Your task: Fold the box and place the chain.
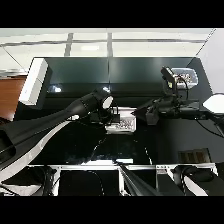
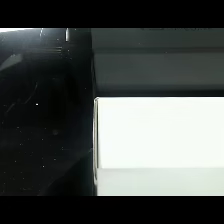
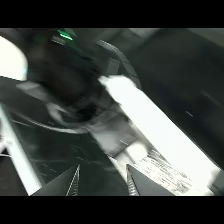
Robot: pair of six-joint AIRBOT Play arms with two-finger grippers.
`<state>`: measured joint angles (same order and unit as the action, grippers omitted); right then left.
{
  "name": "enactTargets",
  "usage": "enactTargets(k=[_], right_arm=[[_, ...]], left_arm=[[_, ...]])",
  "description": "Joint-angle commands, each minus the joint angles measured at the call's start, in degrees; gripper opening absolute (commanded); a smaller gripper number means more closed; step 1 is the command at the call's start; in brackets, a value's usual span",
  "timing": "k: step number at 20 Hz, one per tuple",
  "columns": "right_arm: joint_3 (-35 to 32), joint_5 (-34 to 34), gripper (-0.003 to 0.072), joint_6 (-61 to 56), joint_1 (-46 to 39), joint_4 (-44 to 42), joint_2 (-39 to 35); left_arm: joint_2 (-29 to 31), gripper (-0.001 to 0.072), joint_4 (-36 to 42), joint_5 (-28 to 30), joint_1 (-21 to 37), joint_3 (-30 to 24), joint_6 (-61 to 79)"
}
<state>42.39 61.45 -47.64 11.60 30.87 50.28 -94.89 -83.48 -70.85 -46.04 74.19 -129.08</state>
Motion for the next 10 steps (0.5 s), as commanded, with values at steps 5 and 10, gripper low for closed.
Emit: enactTargets(k=[5,10], right_arm=[[-0.3,6.8,0.0343,-0.1,-8.7,8.6,0.3],[-0.3,7.7,0.0343,0.3,-8.7,8.8,0.3]], left_arm=[[-0.1,0.0033,0.2,-0.8,0.1,0.0,0.0],[1.4,0.0711,-0.4,-2.7,-0.4,1.2,-0.3]])
